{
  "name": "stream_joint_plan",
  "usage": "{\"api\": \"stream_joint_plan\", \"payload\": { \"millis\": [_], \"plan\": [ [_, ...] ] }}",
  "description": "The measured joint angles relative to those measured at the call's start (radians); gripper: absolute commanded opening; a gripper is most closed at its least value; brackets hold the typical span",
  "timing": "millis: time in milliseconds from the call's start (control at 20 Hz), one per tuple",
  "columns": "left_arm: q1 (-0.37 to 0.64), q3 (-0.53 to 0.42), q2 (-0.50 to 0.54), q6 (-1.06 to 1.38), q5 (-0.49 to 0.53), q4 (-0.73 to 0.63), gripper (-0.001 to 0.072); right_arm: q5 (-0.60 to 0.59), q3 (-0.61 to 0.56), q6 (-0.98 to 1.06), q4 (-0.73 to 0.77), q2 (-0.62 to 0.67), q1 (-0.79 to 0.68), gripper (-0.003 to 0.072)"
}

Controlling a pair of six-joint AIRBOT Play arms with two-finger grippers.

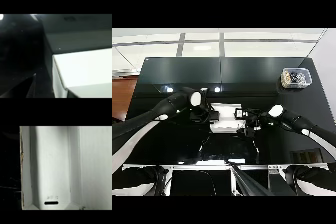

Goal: Fold the box and place the chain.

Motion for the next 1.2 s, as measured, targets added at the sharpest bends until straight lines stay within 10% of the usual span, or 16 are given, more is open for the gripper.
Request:
{"api": "stream_joint_plan", "payload": {
  "millis": [1200],
  "plan": [
    [-0.096,0.057,-0.052,-0.179,-0.023,0.032,0.0217,0.002,0.000,-0.001,-0.001,0.000,0.000,0.0430]
  ]
}}
